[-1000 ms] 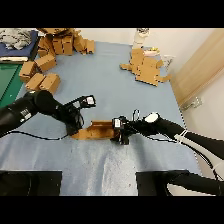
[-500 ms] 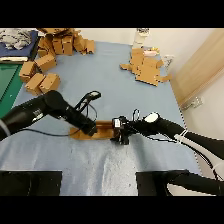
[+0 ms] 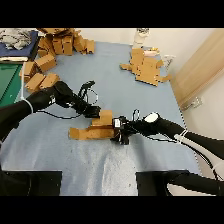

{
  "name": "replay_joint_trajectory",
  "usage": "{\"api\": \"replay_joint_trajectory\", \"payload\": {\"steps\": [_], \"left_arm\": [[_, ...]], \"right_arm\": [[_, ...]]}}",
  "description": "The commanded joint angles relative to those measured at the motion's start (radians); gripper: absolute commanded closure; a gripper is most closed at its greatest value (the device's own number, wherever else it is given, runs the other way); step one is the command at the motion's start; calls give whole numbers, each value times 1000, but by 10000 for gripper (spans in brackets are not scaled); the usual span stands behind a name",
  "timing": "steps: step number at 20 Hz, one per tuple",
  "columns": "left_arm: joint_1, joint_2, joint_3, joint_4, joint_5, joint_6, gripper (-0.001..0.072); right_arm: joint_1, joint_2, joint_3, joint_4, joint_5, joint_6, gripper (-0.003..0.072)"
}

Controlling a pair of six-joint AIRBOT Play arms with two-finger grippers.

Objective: Fold the box.

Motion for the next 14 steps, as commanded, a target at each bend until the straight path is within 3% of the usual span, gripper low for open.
{"api": "replay_joint_trajectory", "payload": {"steps": [1, 8, 14], "left_arm": [[3, -65, 11, -5, -37, -49, 700], [-16, -109, 11, -12, -77, -63, 699], [6, -73, 78, -105, -67, 155, 700]], "right_arm": [[1, 0, 0, 0, 1, -1, 85], [1, 0, 0, 1, 1, -1, 85], [1, 0, 0, 0, 1, -1, 85]]}}
